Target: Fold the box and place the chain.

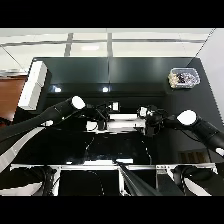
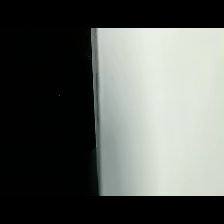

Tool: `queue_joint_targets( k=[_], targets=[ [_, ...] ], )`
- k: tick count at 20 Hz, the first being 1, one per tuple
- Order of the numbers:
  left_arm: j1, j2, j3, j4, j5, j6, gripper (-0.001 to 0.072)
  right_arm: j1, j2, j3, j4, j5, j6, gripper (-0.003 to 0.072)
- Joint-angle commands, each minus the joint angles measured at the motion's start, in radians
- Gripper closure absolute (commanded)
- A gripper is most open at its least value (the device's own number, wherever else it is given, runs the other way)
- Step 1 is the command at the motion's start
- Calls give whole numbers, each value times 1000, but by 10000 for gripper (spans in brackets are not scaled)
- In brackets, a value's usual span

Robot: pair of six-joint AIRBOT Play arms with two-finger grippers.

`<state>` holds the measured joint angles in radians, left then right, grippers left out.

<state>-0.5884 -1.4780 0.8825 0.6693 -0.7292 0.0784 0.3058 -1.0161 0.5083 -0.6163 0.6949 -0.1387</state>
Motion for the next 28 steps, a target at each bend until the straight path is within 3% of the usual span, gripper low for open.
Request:
queue_joint_targets(
  k=[1,12,28],
  targets=[
    [-1,-1,0,0,-15,0,683,0,-46,1,73,3,-111,-18],
    [-1,-1,0,0,-15,0,682,-1,-179,1,74,42,-154,-18],
    [-1,-1,0,0,-15,0,682,-35,-213,0,69,42,-154,-18]
  ],
)
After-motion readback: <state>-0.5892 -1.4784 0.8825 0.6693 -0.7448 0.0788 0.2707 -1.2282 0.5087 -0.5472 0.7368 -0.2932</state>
